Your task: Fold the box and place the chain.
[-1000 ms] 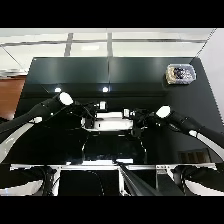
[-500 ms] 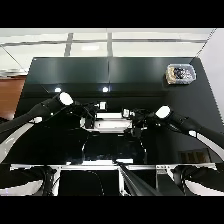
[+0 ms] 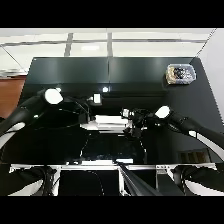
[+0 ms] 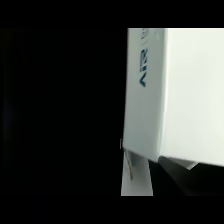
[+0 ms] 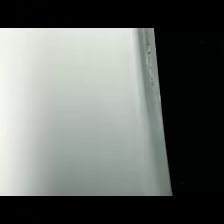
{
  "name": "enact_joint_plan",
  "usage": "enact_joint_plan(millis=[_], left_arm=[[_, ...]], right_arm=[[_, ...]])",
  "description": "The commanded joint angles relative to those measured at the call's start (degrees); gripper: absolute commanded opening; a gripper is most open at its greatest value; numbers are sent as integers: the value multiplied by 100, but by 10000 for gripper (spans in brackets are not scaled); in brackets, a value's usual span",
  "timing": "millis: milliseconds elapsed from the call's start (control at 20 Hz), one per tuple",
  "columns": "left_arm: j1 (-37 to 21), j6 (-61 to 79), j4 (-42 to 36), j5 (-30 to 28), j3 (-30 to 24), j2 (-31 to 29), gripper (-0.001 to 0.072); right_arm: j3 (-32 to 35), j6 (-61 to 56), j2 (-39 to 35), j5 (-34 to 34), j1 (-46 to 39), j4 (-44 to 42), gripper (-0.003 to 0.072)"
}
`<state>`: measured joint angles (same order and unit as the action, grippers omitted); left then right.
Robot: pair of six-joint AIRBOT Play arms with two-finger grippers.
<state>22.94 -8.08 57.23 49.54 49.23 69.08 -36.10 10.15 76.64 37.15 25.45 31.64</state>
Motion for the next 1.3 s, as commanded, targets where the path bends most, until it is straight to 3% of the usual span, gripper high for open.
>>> enact_joint_plan(millis=[0, 50, 100, 150, 250, 350, 650, 700, 750, 850, 1050, 1250], left_arm=[[-192, -1646, 914, 680, 17, -811, 678], [-249, -2302, 885, 986, 17, -892, 532], [-269, -2959, 787, 1370, 13, -901, 198], [-262, -3161, 610, 1742, -17, -850, 36], [-216, -3104, -518, 2188, -304, -691, 29], [-129, -2618, -1759, 2055, -651, -442, 29], [-92, -1493, -3665, 472, -573, 439, 29], [-136, -1187, -3869, 267, -507, 494, 28], [-184, -1119, -4094, 28, -461, 551, 28], [-249, -1117, -4092, -402, -385, 673, 28], [-247, -1692, -2601, -1016, -369, 848, 27], [-245, -2201, -2208, -627, -337, 1165, 28]], right_arm=[[-2, -4, 4, -4, 9, 0, 462], [-2, -7, 4, -7, 9, 0, 462], [-2, -4, 2, -7, 9, 0, 462], [-2, -4, 2, -7, 9, 0, 462], [-2, -4, 2, -4, 9, 0, 462], [-2, -4, 2, -4, 9, 11, 462], [-2, -4, 2, 0, 37, 46, 460], [-2, -2, 2, 0, 37, 48, 397], [-2, -4, 4, 4, 37, 57, 276], [-2, -2, 4, 13, 37, 63, 238], [-2, -2, 2, 13, 37, 59, 238], [-2, -2, 4, 13, 37, 57, 238]])
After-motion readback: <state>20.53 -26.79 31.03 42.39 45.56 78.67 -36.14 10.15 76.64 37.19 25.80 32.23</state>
